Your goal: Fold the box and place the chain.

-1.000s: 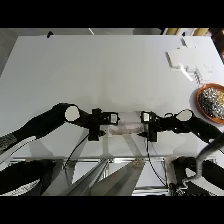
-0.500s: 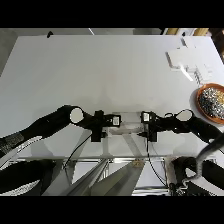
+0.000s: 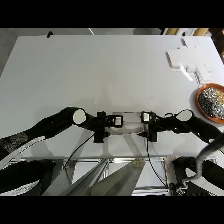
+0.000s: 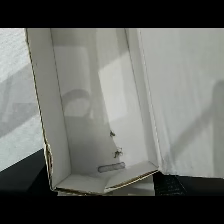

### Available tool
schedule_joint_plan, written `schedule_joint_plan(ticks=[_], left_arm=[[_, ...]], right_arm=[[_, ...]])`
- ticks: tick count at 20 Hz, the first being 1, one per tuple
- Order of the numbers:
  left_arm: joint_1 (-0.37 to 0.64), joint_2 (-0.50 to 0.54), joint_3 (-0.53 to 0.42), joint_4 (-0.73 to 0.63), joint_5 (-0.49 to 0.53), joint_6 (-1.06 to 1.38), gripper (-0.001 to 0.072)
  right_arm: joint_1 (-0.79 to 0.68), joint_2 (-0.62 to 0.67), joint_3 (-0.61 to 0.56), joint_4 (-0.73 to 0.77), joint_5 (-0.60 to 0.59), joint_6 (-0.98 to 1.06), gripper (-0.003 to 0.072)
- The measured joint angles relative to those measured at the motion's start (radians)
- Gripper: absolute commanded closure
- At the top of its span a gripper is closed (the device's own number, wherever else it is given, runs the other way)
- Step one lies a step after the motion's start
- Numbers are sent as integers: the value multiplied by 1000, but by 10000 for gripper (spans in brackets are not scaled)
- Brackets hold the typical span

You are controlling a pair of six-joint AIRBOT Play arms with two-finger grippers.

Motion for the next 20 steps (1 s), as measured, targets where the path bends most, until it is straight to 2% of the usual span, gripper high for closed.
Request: schedule_joint_plan(ticks=[1,2,3,4,16,17,20], left_arm=[[-1,0,0,-5,2,0,401],[-1,0,0,-10,5,0,461],[-2,0,0,-14,10,0,575],[-2,0,0,-19,11,-1,621],[-37,0,0,-146,69,148,619],[-39,0,0,-157,76,158,610],[-44,-8,0,-183,101,180,293]], right_arm=[[0,0,0,0,0,0,347],[0,0,0,0,0,0,347],[0,0,0,0,0,0,347],[0,0,0,0,0,0,347],[0,0,0,0,0,-2,347],[0,0,0,0,0,-2,347],[0,0,0,-1,0,-2,347]])
